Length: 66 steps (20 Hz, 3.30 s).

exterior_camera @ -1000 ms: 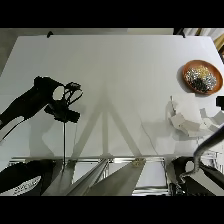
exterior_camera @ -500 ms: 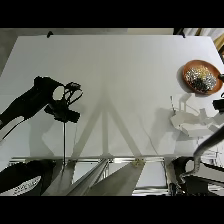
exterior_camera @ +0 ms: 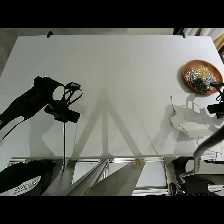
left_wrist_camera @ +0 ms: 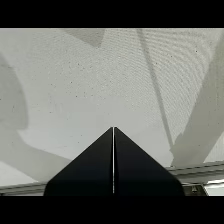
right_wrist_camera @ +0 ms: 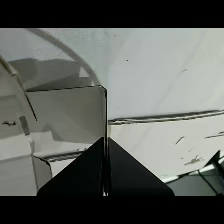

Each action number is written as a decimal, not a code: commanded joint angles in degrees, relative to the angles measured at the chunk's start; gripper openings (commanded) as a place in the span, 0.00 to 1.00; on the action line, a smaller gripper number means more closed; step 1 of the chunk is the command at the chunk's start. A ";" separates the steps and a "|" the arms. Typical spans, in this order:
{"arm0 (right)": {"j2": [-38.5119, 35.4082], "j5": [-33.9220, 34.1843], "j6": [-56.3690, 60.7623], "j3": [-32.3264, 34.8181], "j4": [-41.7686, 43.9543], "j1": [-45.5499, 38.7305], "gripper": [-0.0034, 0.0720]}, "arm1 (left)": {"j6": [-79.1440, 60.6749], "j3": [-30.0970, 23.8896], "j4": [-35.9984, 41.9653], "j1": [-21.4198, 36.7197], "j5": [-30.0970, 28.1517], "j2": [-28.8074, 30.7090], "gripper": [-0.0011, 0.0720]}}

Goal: Fold the box and place the chain.

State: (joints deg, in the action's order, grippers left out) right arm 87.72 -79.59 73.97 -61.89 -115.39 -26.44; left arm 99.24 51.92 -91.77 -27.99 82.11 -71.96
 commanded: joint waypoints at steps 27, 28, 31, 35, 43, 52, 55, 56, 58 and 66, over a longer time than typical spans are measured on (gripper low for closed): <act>-34.64 23.74 2.60 22.27 50.49 47.91 0.06 | -0.07 -0.02 0.07 0.02 -3.58 0.02 0.03; -34.64 25.79 4.44 23.78 49.62 49.18 0.06 | -0.17 -0.02 -0.02 0.04 -5.51 0.02 0.03; -34.62 29.07 11.98 26.14 42.69 52.19 0.06 | -0.35 -0.02 -0.02 0.04 -12.13 0.00 0.03; -34.62 29.81 17.55 26.71 36.98 52.85 0.06 | -4.09 -0.02 0.52 0.04 -17.38 0.00 0.03; -34.62 32.57 17.51 26.73 37.22 52.87 0.06 | -40.48 -0.02 38.25 0.15 -34.84 -0.68 0.76; -34.62 32.26 17.49 26.73 37.42 52.87 0.06 | -45.29 0.00 46.05 0.17 -35.32 -9.38 0.81; -34.62 32.24 17.49 26.73 37.42 52.87 0.06 | -47.87 0.00 45.94 0.33 -34.23 -9.73 0.81; -34.62 32.24 17.51 26.73 37.44 52.87 0.06 | -49.35 0.00 46.42 0.59 -33.46 -9.75 0.81; -34.62 32.24 17.51 26.73 37.77 52.87 0.06 | -57.83 0.00 51.87 1.77 -30.01 -9.75 0.80; -34.62 32.22 17.53 26.71 37.88 52.87 0.06 | -70.88 0.00 63.45 6.97 -16.04 -15.32 0.78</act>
State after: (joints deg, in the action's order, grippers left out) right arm 53.15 -47.35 91.46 -35.18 -77.58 26.39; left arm 32.01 51.92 -31.03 -22.52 60.55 -84.49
